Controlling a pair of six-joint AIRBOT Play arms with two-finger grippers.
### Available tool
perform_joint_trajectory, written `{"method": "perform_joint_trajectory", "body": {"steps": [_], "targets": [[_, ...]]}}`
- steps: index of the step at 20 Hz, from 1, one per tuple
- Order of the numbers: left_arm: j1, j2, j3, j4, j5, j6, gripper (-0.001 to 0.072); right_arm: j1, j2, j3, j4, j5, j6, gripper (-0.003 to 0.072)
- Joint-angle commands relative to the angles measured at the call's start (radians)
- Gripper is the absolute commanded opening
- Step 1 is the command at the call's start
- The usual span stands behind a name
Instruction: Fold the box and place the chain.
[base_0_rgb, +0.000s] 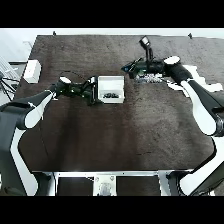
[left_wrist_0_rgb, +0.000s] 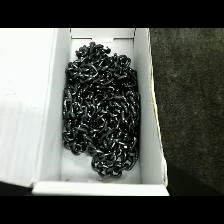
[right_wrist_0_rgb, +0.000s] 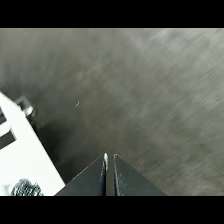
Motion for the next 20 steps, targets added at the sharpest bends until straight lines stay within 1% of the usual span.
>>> {"method": "perform_joint_trajectory", "body": {"steps": [1, 3, 6, 7, 8, 9, 10, 13, 14, 15, 16, 20], "targets": [[0.000, 0.000, 0.000, 0.000, 0.000, 0.000, 0.0350, 0.045, -0.040, 0.005, -0.104, 0.019, 0.043, 0.0063], [0.000, 0.000, 0.000, 0.000, 0.000, 0.000, 0.0350, 0.057, -0.039, 0.010, -0.144, 0.070, 0.060, 0.0064], [0.000, 0.000, 0.000, 0.000, 0.000, 0.000, 0.0350, 0.058, -0.037, 0.034, -0.143, 0.212, 0.062, 0.0066], [0.000, 0.000, 0.000, 0.000, 0.000, 0.000, 0.0350, 0.058, -0.037, 0.048, -0.142, 0.257, 0.068, 0.0085], [0.000, 0.000, 0.000, 0.000, 0.000, 0.000, 0.0350, 0.062, -0.037, 0.060, -0.142, 0.299, 0.077, 0.0090], [0.000, 0.000, 0.000, 0.000, 0.000, 0.000, 0.0350, 0.068, -0.037, 0.066, -0.143, 0.330, 0.096, 0.0153], [0.000, 0.000, 0.000, 0.000, 0.000, 0.000, 0.0350, 0.071, -0.037, 0.066, -0.144, 0.359, 0.102, 0.0156], [0.000, 0.000, 0.000, 0.000, 0.000, 0.000, 0.0350, 0.077, -0.039, 0.064, -0.195, 0.362, 0.112, 0.0151], [0.000, 0.000, 0.000, 0.000, 0.000, 0.000, 0.0350, 0.076, -0.038, 0.065, -0.195, 0.362, 0.112, 0.0168], [0.000, 0.000, 0.000, 0.000, 0.000, 0.000, 0.0350, 0.076, -0.038, 0.065, -0.195, 0.364, 0.112, 0.0237], [0.000, 0.000, 0.000, 0.000, 0.000, 0.000, 0.0350, 0.076, -0.038, 0.065, -0.195, 0.367, 0.112, 0.0262], [0.000, 0.000, 0.000, 0.000, 0.000, 0.000, 0.0350, 0.085, -0.038, 0.064, -0.195, 0.377, 0.112, 0.0285]]}}
